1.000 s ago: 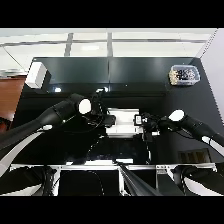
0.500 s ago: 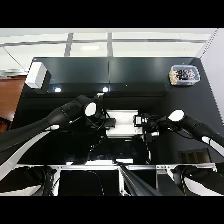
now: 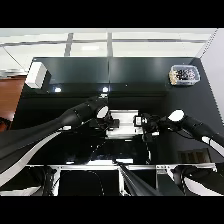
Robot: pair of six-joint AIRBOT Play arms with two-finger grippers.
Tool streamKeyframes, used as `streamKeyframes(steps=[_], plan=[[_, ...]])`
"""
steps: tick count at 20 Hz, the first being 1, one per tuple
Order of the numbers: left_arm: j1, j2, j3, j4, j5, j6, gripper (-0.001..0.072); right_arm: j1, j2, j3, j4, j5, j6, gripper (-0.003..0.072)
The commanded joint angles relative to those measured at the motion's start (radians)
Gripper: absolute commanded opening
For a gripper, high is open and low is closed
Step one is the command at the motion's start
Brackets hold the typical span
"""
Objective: Fold the box and place the chain.
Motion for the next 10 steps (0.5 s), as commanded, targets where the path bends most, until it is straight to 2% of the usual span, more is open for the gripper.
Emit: streamKeyframes(steps=[1, 10], plan=[[-0.032, -0.01, 0.012, 0.008, -0.039, -0.099, 0.0343, 0.0, 0.001, 0.0, 0.003, -0.001, 0.001, 0.001], [-0.039, -0.011, 0.012, 0.004, -0.01, -0.117, 0.0342, 0.0, 0.001, 0.0, 0.003, -0.001, 0.001, 0.001]])
